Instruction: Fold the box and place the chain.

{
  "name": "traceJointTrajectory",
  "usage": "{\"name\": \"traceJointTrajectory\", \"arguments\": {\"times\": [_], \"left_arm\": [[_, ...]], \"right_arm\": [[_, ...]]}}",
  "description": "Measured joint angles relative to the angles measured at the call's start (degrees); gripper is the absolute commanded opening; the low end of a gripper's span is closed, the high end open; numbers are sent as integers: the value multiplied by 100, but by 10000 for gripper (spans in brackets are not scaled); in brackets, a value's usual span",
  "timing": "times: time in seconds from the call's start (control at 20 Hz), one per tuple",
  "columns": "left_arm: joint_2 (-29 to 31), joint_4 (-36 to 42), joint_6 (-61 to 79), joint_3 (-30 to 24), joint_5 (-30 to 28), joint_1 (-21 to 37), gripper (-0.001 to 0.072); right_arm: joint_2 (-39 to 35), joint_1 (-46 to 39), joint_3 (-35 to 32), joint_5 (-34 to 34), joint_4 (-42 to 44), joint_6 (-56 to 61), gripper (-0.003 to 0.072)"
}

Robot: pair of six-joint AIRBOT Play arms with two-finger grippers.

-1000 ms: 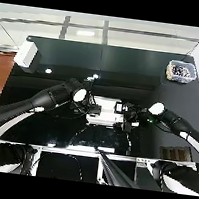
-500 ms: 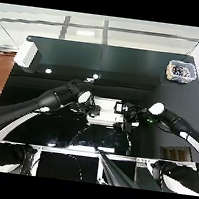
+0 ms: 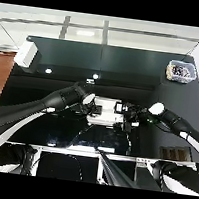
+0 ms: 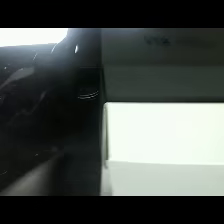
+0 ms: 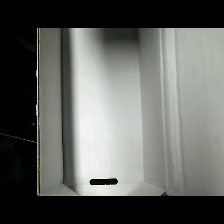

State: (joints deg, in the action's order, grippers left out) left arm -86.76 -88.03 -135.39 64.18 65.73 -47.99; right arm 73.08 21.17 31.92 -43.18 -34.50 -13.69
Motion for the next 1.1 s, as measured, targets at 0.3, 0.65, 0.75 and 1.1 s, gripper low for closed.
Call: {"name": "traceJointTrajectory", "arguments": {"times": [0.3, 0.65, 0.75, 1.1], "left_arm": [[-9, 4, -136, 2, -79, -37, 26], [-11, -20, -151, 2, -103, -59, 357], [-11, -17, -153, 7, -111, -59, 463], [-37, -2, -155, 13, -116, -59, 462]], "right_arm": [[0, 0, 0, -2, -4, -2, 244], [0, 0, 0, -4, -11, -15, 244], [0, 0, 0, -4, -11, -15, 244], [2, 0, 0, -4, -7, -7, 244]]}}
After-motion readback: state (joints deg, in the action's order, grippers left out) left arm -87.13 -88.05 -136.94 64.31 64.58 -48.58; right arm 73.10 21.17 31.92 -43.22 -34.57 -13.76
